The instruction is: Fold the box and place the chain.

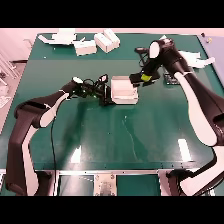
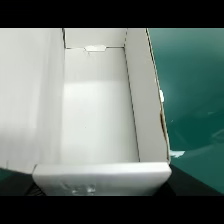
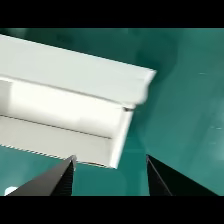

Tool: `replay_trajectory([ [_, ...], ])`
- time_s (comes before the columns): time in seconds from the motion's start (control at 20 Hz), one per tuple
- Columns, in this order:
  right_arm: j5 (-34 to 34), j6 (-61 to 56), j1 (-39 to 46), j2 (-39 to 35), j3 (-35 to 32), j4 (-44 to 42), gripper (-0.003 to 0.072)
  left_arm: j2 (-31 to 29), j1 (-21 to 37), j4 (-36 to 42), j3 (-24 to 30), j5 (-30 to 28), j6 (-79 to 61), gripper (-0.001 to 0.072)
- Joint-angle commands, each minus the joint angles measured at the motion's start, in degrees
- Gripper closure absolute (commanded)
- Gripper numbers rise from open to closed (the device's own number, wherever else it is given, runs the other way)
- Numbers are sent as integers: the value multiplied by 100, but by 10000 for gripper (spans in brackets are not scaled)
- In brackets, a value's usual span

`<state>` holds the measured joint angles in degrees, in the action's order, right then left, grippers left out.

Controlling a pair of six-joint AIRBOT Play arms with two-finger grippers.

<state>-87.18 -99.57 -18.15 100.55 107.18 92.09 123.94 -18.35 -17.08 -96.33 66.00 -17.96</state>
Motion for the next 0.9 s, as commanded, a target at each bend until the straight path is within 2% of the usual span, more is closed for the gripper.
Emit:
replay_trajectory([
  [0.0, -22, 428, 260, -393, 42, 1158, 158, -7, 7, -2, -2, 2, -4, 364],
  [0.1, 284, 564, 756, -472, 42, 1298, 159, -4, 7, -2, -2, 2, -2, 364],
  [0.25, 1104, 581, 1620, -474, -35, 1252, 160, -7, 7, -2, -2, 4, -2, 364],
  [0.5, 2087, 772, 2809, -229, -227, 348, 160, -4, 7, -2, -2, 2, -4, 364],
  [0.65, 2271, 1108, 3145, 227, -227, -328, 161, -4, 7, -2, -2, 2, -2, 364],
  [0.85, 2640, 1180, 3132, 756, -223, -374, 160, -7, 7, -2, -2, 2, -2, 364],
])
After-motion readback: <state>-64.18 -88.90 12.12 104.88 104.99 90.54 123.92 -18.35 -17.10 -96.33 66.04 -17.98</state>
